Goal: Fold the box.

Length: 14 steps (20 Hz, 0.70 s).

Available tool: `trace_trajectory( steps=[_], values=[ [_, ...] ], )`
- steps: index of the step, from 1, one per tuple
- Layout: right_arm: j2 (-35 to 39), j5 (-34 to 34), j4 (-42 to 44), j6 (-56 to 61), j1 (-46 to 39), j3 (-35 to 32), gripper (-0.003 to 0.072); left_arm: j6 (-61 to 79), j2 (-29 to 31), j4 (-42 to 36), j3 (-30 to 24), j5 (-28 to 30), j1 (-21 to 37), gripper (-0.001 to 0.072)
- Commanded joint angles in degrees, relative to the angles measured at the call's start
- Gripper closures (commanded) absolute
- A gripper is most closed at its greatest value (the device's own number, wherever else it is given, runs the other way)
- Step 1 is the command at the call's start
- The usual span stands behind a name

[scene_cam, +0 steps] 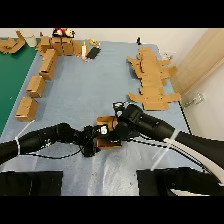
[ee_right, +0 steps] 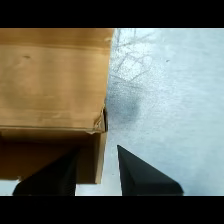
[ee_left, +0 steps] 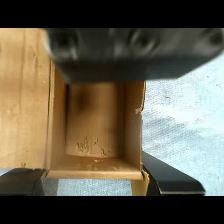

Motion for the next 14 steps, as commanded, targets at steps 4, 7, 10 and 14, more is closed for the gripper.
trace_trajectory(
  steps=[4,7,10,14],
  values=[
    [5.3,-0.1,-1.6,2.7,-0.2,0.0,0.0331,0.0,0.0,0.0,0.0,0.0,0.0,0.0261],
    [6.2,-0.1,-1.2,2.8,-1.7,0.0,0.0332,0.0,0.0,0.0,0.0,0.0,0.0,0.0261],
    [6.4,-0.6,0.0,1.6,-4.2,0.0,0.0409,0.0,0.0,0.0,0.0,0.0,0.0,0.0261],
    [6.6,-2.9,0.3,-3.8,-10.3,0.0,0.0685,0.0,0.0,0.0,0.0,0.0,0.0,0.0261]
  ],
)
